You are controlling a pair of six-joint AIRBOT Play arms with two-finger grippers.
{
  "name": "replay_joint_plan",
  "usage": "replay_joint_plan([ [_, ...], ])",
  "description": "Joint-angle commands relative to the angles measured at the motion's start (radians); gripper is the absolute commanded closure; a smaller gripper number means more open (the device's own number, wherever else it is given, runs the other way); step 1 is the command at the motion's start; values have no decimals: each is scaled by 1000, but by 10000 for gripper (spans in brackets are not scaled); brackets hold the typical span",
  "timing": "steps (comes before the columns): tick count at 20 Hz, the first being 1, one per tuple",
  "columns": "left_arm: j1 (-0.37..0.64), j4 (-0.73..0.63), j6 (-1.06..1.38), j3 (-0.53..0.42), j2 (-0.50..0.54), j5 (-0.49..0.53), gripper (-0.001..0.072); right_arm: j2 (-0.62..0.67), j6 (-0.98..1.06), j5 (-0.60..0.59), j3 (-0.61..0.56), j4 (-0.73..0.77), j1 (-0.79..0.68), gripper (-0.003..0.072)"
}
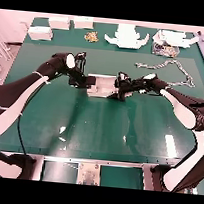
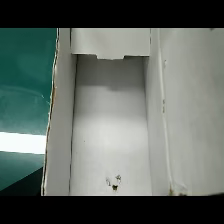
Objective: Fold the box and place the chain.
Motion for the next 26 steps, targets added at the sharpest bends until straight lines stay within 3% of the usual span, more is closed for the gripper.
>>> replay_joint_plan([
  [1,-14,18,-8,5,-2,7,405,1,0,0,0,0,1,103],
  [5,-29,40,-26,25,-15,10,404,1,0,1,0,0,1,103],
  [12,-50,116,-87,157,-105,-130,405,1,0,0,0,0,1,103],
  [22,-63,151,-95,171,-142,-147,405,1,0,1,0,0,1,103],
  [26,-77,183,-108,220,-173,-189,405,1,0,0,0,0,1,103],
])
